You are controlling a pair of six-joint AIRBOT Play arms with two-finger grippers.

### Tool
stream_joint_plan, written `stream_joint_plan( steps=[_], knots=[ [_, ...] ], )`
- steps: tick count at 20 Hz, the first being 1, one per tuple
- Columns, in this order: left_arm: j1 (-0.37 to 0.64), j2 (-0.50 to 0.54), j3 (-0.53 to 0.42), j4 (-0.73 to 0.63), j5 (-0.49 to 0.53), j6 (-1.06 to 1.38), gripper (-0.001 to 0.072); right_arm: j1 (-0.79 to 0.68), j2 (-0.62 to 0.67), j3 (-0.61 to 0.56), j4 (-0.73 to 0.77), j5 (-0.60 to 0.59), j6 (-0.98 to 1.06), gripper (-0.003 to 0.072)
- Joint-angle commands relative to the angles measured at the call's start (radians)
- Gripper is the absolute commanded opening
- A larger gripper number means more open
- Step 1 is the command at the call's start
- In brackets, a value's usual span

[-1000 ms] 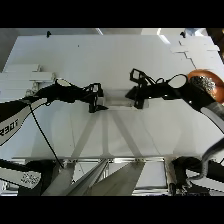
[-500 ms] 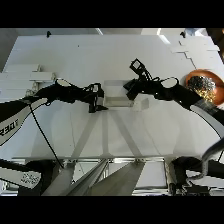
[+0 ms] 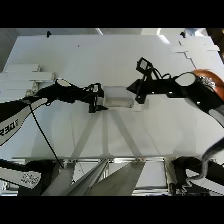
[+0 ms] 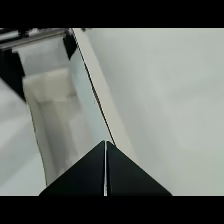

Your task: Fold the box and place the chain.

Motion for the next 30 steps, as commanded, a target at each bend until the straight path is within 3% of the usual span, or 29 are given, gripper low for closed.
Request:
stream_joint_plan(
  steps=[1,2,3,7,9,16,19,20,23,25,30],
  knots=[
    [0.001,0.0,0.0,0.0,0.0,-0.001,0.0325,-0.063,0.037,0.001,-0.218,0.176,0.002,0.0044],
    [0.001,0.0,0.0,0.0,0.0,-0.001,0.0326,-0.067,0.029,-0.001,-0.269,0.183,0.003,0.0215],
    [0.001,0.0,0.0,0.0,0.0,-0.001,0.0325,-0.067,0.019,-0.002,-0.31,0.177,0.003,0.0328],
    [0.001,0.0,0.0,0.0,0.0,-0.001,0.0325,-0.067,-0.066,-0.002,-0.344,0.108,-0.012,0.0361],
    [0.001,0.0,0.0,0.0,0.0,-0.001,0.0325,-0.067,-0.124,-0.002,-0.34,0.072,-0.015,0.046],
    [0.001,0.0,0.0,0.0,0.0,-0.001,0.0325,-0.056,-0.237,-0.002,-0.183,0.053,-0.326,0.0456],
    [0.001,0.0,0.0,0.0,0.0,-0.001,0.0325,-0.04,-0.251,-0.002,-0.111,0.014,-0.328,0.0442],
    [0.001,0.0,0.0,0.0,0.0,-0.001,0.0325,-0.034,-0.252,-0.002,-0.101,0.014,-0.328,0.039],
    [0.001,0.0,0.0,0.0,0.0,-0.001,0.0325,-0.016,-0.252,-0.002,-0.101,0.019,-0.328,0.0341],
    [0.001,0.0,0.0,0.0,0.0,-0.001,0.0325,-0.014,-0.252,-0.002,-0.101,0.029,-0.328,0.023],
    [0.001,0.0,0.0,0.0,0.0,-0.001,0.0325,-0.014,-0.252,-0.002,-0.1,0.075,-0.328,0.0214]
  ],
)
